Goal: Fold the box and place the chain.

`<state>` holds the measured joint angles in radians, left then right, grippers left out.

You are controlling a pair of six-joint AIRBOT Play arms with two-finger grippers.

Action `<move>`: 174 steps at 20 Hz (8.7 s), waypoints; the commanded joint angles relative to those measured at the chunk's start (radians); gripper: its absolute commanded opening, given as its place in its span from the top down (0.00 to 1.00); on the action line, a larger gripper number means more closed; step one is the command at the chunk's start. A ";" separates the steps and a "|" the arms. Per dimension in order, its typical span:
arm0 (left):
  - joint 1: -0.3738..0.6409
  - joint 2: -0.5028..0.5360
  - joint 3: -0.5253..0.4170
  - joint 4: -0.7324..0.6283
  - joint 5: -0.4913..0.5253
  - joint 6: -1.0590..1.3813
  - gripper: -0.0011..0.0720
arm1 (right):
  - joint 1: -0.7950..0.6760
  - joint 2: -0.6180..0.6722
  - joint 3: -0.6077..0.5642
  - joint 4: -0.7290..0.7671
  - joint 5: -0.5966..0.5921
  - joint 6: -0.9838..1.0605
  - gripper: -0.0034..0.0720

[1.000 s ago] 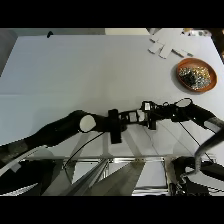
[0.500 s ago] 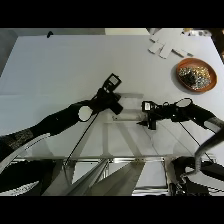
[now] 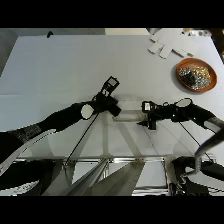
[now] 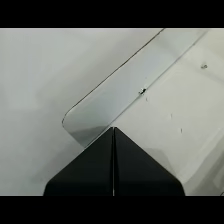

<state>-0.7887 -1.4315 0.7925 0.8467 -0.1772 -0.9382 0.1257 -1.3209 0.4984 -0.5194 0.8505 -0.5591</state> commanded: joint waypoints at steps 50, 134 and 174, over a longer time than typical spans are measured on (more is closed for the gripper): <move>0.076 0.089 0.000 0.050 -0.501 0.679 0.70 | 0.000 -0.001 0.000 0.001 -0.002 0.001 0.23; 0.055 -0.001 0.183 0.348 -0.749 -1.020 0.42 | 0.000 -0.001 0.000 0.001 -0.002 0.001 0.23; -0.077 -0.272 0.497 0.548 -0.973 -1.509 0.57 | 0.000 -0.001 0.000 0.001 -0.002 0.001 0.23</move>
<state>-0.8673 -1.7061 1.2881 1.3766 -1.1202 -2.4737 0.1257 -1.3212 0.4973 -0.5255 0.8532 -0.5541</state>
